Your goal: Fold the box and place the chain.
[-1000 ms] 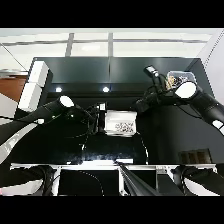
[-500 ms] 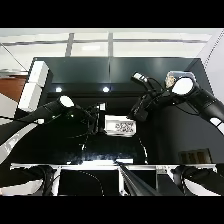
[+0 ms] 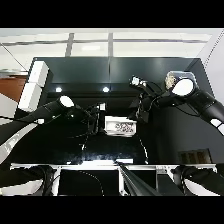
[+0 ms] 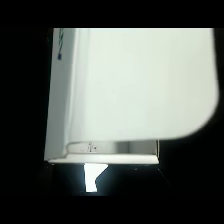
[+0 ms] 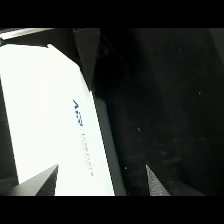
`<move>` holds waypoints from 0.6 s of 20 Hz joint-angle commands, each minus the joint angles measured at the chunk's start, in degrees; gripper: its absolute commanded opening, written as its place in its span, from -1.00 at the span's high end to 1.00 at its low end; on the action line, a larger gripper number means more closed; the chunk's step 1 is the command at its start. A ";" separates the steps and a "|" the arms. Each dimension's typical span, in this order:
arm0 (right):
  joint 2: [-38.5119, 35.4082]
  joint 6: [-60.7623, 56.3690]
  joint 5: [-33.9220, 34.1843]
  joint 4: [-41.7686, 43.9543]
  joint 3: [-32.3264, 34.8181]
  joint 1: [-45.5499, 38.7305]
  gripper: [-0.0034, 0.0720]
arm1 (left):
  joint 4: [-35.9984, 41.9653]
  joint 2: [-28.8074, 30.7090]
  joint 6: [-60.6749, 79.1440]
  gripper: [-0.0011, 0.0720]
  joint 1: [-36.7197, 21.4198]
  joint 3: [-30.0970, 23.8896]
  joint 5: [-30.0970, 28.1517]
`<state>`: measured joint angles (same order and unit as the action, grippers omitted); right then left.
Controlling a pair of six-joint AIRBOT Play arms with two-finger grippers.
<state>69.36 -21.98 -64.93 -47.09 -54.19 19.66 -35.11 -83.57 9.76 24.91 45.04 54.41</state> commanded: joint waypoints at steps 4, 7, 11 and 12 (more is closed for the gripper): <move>-0.22 5.73 -3.37 2.10 4.70 -0.50 -0.71 | -0.02 -0.02 -0.11 -0.36 0.04 0.02 -0.09; -0.22 6.60 -0.59 1.97 5.42 -0.50 -0.96 | -0.02 -0.02 -0.11 -0.36 0.04 0.02 -0.11; -0.20 6.60 -1.36 1.07 5.42 -0.48 -0.96 | -0.02 -0.02 -0.11 -0.36 0.04 0.02 -0.11; -0.20 6.54 -2.08 1.03 5.42 -0.48 -0.96 | -0.02 -0.02 -0.11 -0.36 0.04 0.02 -0.11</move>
